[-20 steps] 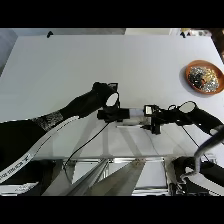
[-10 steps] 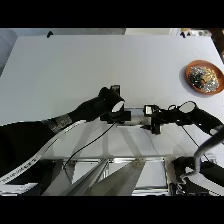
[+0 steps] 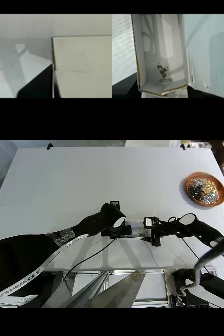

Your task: Fold the box and place the chain.

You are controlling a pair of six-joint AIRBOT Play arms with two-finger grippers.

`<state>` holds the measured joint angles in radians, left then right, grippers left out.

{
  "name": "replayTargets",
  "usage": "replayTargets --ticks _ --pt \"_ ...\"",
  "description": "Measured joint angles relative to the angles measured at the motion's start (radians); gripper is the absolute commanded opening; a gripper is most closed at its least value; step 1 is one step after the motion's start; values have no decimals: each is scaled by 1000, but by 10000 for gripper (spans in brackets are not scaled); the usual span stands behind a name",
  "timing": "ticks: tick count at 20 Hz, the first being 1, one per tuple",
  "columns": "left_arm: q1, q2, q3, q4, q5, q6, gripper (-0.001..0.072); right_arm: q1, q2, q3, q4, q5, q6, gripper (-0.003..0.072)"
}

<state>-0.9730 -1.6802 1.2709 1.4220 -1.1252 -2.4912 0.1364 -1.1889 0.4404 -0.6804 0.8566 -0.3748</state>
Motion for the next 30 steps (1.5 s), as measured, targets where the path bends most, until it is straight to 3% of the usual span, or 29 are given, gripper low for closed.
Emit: replayTargets --ticks 5,6,8,15,21,23,24,26,28,30 --pt "0 0 -1 -6 10 -3 16 0 0 0 -1 -1 0 316" --pt "0 0 -1 -7 12 -4 87 0 0 0 -1 -1 0 316" --pt "0 0 -1 -15 35 -4 300 -1 0 0 -1 -2 0 316" --pt "36 48 -1 -15 -6 86 301 0 0 0 0 -2 0 316" --pt "119 174 -1 -21 -110 351 303 0 0 0 0 -1 0 316" --pt "153 230 -11 -20 -123 474 464 0 0 0 0 -1 -1 316" --pt "171 261 -26 -20 -126 542 523 0 0 0 0 -1 -1 316" --pt "208 327 -82 -21 -101 688 542 0 0 0 0 -1 -1 316" --pt "243 394 -174 -47 -46 879 637 0 0 0 0 -1 -1 316" --pt "276 450 -284 -127 37 1150 637 0 0 0 0 -1 -1 316"
